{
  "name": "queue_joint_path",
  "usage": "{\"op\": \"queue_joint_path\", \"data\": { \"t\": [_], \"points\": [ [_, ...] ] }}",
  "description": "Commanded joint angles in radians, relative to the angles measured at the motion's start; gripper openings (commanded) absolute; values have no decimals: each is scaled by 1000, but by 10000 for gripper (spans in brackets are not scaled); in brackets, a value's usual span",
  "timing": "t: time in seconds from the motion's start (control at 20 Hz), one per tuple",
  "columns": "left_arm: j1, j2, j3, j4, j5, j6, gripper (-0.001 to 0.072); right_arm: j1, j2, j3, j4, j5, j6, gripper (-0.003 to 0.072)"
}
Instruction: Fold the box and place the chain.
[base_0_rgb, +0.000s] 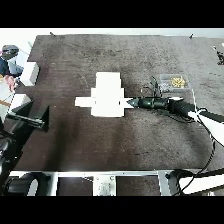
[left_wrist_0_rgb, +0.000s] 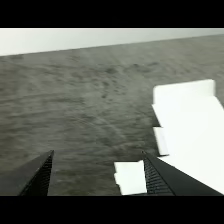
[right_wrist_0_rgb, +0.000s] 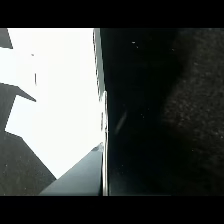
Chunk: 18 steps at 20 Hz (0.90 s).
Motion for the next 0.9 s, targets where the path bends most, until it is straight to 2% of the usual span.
{"op": "queue_joint_path", "data": {
  "t": [0.0, 0.2, 0.45, 0.6, 0.7, 0.85],
  "points": [
    [0, -179, 84, -26, -113, 10, 611, 4, -1, 2, 9, 13, -49, 6],
    [0, -544, 278, -29, -240, 60, 611, 5, -1, 2, 4, 12, -55, 6],
    [0, -1016, 628, -25, -489, 109, 611, 5, -1, 2, 4, 11, -77, 6],
    [-1, -1286, 866, -12, -647, 46, 611, 5, -1, 2, 4, 12, -97, 6],
    [-5, -1463, 1051, 56, -752, -53, 611, 5, -1, 2, 0, 7, -103, 6],
    [-48, -1646, 1298, 218, -819, -199, 612, 5, -1, 2, -11, -16, -103, 7]
  ]
}}
